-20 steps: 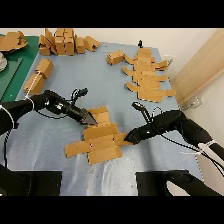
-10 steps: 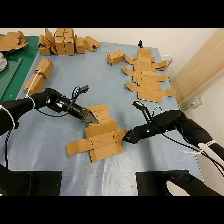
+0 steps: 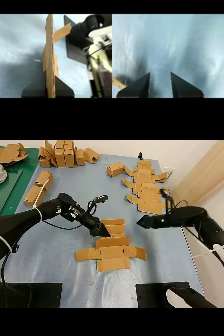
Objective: Fold the box.
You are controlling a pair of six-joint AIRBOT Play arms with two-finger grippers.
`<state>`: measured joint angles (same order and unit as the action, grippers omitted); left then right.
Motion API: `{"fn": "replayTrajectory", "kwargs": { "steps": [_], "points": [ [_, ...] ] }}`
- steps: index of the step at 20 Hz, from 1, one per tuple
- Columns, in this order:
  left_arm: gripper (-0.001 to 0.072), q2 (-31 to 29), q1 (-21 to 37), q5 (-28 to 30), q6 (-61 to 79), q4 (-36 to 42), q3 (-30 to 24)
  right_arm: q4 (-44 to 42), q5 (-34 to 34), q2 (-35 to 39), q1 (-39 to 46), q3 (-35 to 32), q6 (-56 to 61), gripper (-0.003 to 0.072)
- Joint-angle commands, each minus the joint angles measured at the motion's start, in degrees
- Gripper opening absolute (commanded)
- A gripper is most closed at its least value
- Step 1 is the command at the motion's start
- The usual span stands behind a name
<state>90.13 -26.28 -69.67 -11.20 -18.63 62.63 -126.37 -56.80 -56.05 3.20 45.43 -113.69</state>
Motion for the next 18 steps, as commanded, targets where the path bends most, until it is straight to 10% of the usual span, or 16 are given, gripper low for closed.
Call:
{"fn": "replayTrajectory", "kwargs": {
  "steps": [1, 8, 15, 17, 18],
  "points": [
    [0.0009, -1.2, -1.7, 6.4, 8.5, -6.9, 0.2, -1.5, 1.8, 0.0, 3.3, 5.4, 2.5, 0.0407],
    [0.0009, -5.9, -1.0, 17.2, 19.5, -3.2, 0.5, -4.2, 0.6, -4.4, 1.6, 5.0, 2.7, 0.0407],
    [0.0009, -7.0, -4.5, 15.5, 19.8, -3.5, -7.3, -4.6, 0.9, -9.7, -3.0, 5.0, 2.7, 0.0391],
    [0.0009, -7.0, -5.8, 18.1, 20.9, -3.5, -9.8, -4.6, 0.8, -9.7, -3.0, 5.0, 2.0, 0.0125],
    [0.0009, -7.0, -6.2, 19.6, 20.9, -3.5, -10.7, -4.6, 0.8, -9.7, -3.0, 5.0, 2.0, 0.0121]
  ]
}}
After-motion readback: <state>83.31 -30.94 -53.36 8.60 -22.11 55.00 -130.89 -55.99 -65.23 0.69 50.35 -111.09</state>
